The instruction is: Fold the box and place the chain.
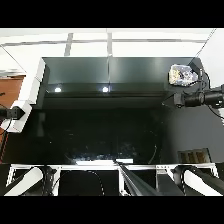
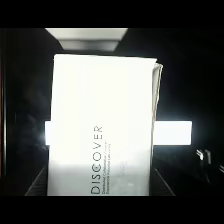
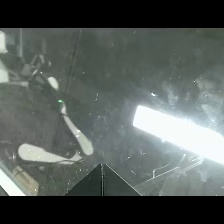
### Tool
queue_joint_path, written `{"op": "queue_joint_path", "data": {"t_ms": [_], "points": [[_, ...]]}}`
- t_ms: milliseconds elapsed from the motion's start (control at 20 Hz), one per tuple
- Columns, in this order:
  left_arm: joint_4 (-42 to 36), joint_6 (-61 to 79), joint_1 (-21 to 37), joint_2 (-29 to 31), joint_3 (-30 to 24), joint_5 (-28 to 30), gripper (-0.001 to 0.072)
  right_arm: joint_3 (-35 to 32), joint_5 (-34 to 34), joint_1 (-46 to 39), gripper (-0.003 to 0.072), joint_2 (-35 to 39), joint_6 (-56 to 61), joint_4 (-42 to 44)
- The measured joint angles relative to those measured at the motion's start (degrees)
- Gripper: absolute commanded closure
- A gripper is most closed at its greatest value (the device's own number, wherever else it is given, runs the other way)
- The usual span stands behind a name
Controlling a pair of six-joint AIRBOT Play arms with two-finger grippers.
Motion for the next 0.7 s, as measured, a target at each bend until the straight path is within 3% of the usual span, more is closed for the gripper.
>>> {"op": "queue_joint_path", "data": {"t_ms": [100,200,300,350,400,550,600,650,700], "points": [[-2.3,2.1,-0.2,-2.3,0.0,2.0,0.0466,0.0,-0.8,0.0,0.0673,0.0,0.2,0.0],[-3.7,3.4,-0.6,-4.5,0.0,4.2,0.0266,0.0,-1.6,0.0,0.0673,0.0,0.5,0.0],[-4.6,4.1,-1.0,-6.0,0.0,7.1,0.0245,0.0,-2.1,0.0,0.0672,0.0,0.9,0.0],[-5.1,4.3,-1.2,-6.5,0.1,8.2,0.0097,0.0,-2.2,0.0,0.0673,0.0,1.1,0.0],[-5.6,4.5,-1.5,-6.8,0.5,9.3,-0.0005,0.0,-2.3,0.0,0.0672,0.0,1.2,0.0],[-6.6,3.7,-2.4,-6.4,4.0,9.4,-0.0005,0.0,-2.6,0.0,0.0672,0.0,1.4,-0.1],[-7.1,2.2,-2.7,-5.7,6.1,8.7,0.0001,0.0,-2.6,0.0,0.0672,0.0,1.5,-0.5],[-7.4,0.5,-3.1,-5.0,8.4,7.6,0.0161,0.0,-2.6,0.0,0.0672,0.0,1.5,-0.8],[-7.8,-1.8,-3.4,-4.1,11.0,5.9,0.0511,0.0,-2.7,0.2,0.0673,0.0,1.5,-1.2]]}}
